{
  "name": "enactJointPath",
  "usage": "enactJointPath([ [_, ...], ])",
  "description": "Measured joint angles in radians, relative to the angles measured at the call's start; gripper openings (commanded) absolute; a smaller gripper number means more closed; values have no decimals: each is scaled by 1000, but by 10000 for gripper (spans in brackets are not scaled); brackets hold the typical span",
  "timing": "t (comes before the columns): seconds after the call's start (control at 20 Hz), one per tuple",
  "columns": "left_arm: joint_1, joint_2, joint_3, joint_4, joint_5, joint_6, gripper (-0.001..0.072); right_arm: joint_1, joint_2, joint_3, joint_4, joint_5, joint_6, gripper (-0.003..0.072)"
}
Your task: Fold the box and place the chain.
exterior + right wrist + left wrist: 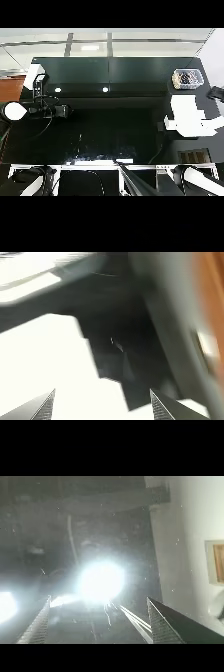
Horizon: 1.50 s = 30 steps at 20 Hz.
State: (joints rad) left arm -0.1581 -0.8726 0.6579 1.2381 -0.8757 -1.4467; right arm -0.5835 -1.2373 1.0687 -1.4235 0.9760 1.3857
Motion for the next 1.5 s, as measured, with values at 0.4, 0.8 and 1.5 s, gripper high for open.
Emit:
enactJointPath([
  [0.4, 0, 0, 0, -19, -8, -33, 712, -326, -154, 61, 111, 136, -159, 713],
  [0.8, 0, 0, 0, -24, 1, -51, 711, -375, -277, 66, 307, 269, -459, 310],
  [1.5, 0, 0, 0, -31, 9, -53, 703, -118, -186, 23, 608, 497, -459, 21],
])
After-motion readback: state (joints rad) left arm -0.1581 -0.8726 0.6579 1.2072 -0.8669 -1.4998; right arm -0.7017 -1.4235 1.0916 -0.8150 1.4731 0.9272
